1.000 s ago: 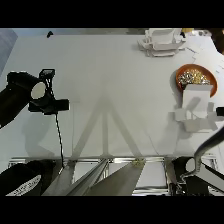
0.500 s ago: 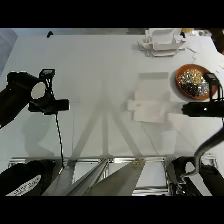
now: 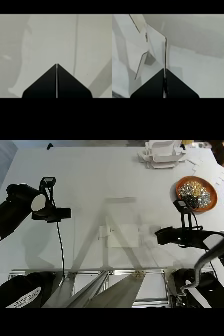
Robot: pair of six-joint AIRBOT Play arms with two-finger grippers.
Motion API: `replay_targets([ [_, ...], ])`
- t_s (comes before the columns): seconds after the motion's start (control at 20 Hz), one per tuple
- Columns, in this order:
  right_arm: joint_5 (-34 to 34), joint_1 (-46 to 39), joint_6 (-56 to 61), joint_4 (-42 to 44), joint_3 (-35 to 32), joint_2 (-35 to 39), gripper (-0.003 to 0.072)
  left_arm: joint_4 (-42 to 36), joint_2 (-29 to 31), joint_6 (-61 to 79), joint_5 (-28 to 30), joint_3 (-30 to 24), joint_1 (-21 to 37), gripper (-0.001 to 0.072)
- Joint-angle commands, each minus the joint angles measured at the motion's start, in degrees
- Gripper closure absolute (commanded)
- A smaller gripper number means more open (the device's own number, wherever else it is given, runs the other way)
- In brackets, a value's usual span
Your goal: Fold the box and place the chain.
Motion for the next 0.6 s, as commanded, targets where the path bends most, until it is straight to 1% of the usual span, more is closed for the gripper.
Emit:
replay_targets([
  [0.0,-4.59,5.51,2.36,0.15,-0.68,0.50,0.0666,0.17,-0.07,5.14,7.85,-0.02,-0.02,0.0676],
  [0.05,-4.87,5.57,2.36,0.15,-0.68,0.50,0.0666,0.17,-0.26,7.78,8.74,-0.02,-0.02,0.0516],
  [0.1,-5.07,5.57,2.36,-0.09,-0.68,0.50,0.0666,0.17,-0.66,10.25,8.96,-0.02,-0.02,0.0220],
  [0.15,-5.29,5.57,2.36,-0.55,-0.68,0.50,0.0666,0.22,-1.22,11.04,8.98,-0.02,0.00,-0.0002],
  [0.2,-5.40,5.57,2.36,-0.85,-0.68,0.46,0.0666,0.31,-1.92,11.45,9.16,-0.02,0.00,0.0012],
  [0.3,-5.68,5.57,2.36,-0.85,-0.68,0.31,0.0666,-1.75,-3.87,14.10,9.97,-0.02,-0.02,0.0010],
  [0.45,-5.68,5.57,2.36,-0.85,-0.68,0.28,0.0666,-10.10,-7.74,24.02,12.66,-0.02,-0.02,0.0010],
  [0.55,-5.68,5.57,2.36,-0.85,-0.68,0.28,0.0666,-10.36,-9.84,24.15,14.78,-0.02,-0.02,0.0011],
])
